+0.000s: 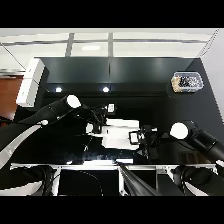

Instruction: Fold the box and place the chain.

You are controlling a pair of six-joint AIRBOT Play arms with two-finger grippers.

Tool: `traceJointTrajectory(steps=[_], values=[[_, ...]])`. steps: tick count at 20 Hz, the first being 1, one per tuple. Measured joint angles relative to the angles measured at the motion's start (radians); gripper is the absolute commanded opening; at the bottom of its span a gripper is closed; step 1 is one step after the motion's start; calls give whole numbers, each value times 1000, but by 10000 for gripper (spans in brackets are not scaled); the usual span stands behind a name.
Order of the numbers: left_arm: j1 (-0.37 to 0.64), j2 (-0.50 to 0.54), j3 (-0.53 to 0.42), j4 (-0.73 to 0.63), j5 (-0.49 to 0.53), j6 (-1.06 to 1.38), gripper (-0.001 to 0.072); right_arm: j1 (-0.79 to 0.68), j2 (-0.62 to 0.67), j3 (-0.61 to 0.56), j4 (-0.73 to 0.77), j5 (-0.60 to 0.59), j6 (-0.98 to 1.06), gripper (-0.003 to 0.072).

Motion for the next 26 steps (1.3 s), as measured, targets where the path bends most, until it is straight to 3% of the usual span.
traceJointTrajectory(steps=[26], values=[[0, 0, 0, 0, 4, 0, 25, 34, -27, -73, 87, -283, 39, 551]])
